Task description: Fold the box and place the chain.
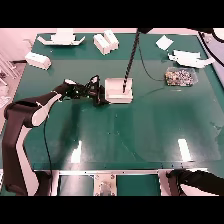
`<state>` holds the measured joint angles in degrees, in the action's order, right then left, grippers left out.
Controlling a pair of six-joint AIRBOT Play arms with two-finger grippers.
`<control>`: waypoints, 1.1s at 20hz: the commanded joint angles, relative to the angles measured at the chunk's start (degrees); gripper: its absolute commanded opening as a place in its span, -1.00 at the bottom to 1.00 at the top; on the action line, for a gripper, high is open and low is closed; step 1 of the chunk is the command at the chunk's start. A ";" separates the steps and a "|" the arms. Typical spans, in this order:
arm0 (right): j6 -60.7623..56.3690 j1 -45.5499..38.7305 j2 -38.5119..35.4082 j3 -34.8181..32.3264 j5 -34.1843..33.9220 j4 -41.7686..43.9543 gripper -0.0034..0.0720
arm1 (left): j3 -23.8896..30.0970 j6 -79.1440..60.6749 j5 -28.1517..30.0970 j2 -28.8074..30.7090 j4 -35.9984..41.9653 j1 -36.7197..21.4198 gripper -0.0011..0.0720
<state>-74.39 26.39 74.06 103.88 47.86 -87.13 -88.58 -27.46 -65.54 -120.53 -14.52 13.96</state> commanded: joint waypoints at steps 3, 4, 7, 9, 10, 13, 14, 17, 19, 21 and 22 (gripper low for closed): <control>-2.14 0.04 0.31 -4.20 5.88 1.70 -0.89 | -0.04 0.00 -0.02 0.04 -0.02 -0.07 0.50; -2.16 0.04 0.31 -5.86 5.86 2.86 -0.89 | -0.04 0.00 -0.02 0.04 -0.02 -0.07 0.50; -2.14 0.04 0.31 -11.06 5.77 7.02 -0.89 | -0.04 0.00 -0.02 0.04 -0.02 -0.07 0.50; -2.14 0.02 0.31 -14.36 5.53 8.46 -0.89 | -0.04 0.00 -0.04 0.04 -0.02 -0.07 0.50; -2.14 0.02 0.31 -15.89 5.22 9.40 -0.89 | -0.04 0.00 -0.04 0.04 0.00 -0.07 0.50; -2.10 0.00 0.33 -20.02 3.93 10.69 -0.89 | -0.04 0.00 -0.04 0.04 -0.02 -0.07 0.50; -2.12 0.00 0.33 -21.38 3.41 10.69 -0.89 | -0.04 0.00 -0.04 0.04 -0.02 -0.07 0.50; -2.08 -0.07 0.83 -25.46 1.05 12.22 -0.89 | -0.04 0.00 -0.04 0.04 -0.02 -0.07 0.50; -2.08 -0.04 2.08 -26.91 0.44 12.41 -0.89 | -0.04 0.00 -0.04 0.04 -0.02 -0.07 0.50; -2.05 -0.04 3.98 -27.39 0.42 12.85 -0.89 | -0.04 0.00 -0.04 0.04 -0.02 -0.07 0.50; -1.75 -0.04 4.96 -27.58 0.35 13.25 -0.89 | -0.04 0.00 -0.04 0.04 -0.02 -0.07 0.50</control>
